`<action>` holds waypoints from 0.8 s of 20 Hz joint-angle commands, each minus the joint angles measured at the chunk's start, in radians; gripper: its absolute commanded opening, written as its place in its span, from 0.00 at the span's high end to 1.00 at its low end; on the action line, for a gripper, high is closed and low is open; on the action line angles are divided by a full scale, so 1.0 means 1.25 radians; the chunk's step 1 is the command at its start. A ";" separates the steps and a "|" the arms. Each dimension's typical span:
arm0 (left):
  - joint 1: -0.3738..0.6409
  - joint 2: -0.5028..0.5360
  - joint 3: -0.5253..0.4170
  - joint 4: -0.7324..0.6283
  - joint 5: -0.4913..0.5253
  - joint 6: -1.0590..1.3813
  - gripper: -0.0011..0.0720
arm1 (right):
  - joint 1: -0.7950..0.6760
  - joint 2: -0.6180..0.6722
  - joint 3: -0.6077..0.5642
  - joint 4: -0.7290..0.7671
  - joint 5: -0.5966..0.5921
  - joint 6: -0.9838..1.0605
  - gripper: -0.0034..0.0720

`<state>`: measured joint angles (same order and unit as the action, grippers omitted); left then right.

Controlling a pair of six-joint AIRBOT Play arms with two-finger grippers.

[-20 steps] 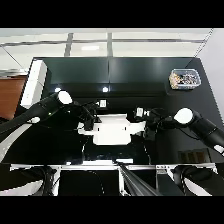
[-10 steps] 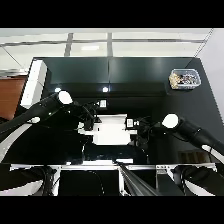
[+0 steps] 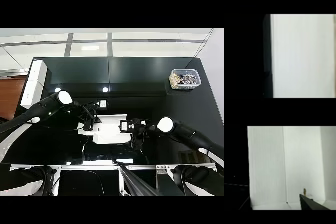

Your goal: Fold the box and place the chain.

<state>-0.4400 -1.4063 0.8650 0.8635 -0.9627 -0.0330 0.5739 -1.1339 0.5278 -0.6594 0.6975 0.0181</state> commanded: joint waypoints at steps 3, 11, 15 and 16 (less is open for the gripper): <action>0.000 -0.001 0.000 -0.001 -0.027 -0.002 0.95 | 0.004 0.096 0.006 -0.044 -0.093 0.014 0.02; -0.001 -0.001 0.000 -0.010 -0.029 -0.003 0.95 | -0.084 0.105 0.006 -0.038 -0.029 0.038 0.02; -0.001 -0.001 0.000 -0.010 -0.028 -0.003 0.95 | -0.084 0.075 0.006 0.056 -0.053 -0.079 0.02; -0.001 -0.001 0.000 -0.010 -0.028 -0.003 0.95 | -0.084 0.071 0.006 0.092 -0.054 -0.119 0.02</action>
<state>-0.4408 -1.4071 0.8646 0.8524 -0.9977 -0.0376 0.4747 -1.0275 0.5346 -0.6476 0.6468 -0.0132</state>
